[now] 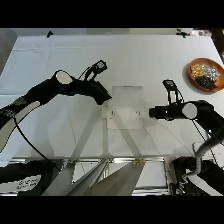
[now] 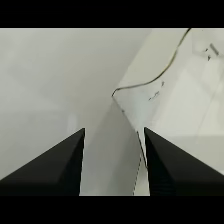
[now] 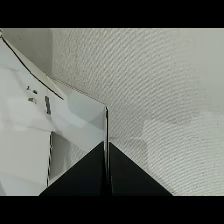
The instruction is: Fold the box and place the chain.
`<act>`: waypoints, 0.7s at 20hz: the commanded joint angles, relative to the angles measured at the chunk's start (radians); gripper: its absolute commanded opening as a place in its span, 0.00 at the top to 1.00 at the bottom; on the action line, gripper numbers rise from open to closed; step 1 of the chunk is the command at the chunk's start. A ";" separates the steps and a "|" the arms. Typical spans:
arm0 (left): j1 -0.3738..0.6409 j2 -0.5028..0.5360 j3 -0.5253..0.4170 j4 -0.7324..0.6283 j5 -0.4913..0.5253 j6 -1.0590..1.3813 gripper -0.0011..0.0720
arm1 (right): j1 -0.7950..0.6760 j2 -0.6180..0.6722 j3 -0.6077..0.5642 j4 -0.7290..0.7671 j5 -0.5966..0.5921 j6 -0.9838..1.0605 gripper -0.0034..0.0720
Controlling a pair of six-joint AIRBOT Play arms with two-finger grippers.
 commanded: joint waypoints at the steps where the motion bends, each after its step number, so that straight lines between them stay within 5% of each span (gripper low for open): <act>1: -0.008 -0.019 0.003 -0.061 0.003 0.082 0.41 | 0.001 -0.001 0.001 0.001 0.013 -0.003 0.94; 3: -0.008 -0.046 0.003 -0.061 -0.018 0.084 0.36 | 0.001 -0.001 0.001 0.001 0.016 -0.003 0.94; 5: -0.008 -0.071 0.003 -0.060 -0.035 0.083 0.08 | 0.001 -0.001 0.001 0.001 0.024 -0.005 0.94; 6: -0.008 -0.077 0.003 -0.060 -0.035 0.083 0.03 | 0.001 -0.001 0.001 0.001 0.027 -0.005 0.94; 14: -0.008 -0.100 0.003 -0.181 -0.026 0.188 0.03 | 0.001 -0.001 0.001 0.002 0.043 -0.005 0.94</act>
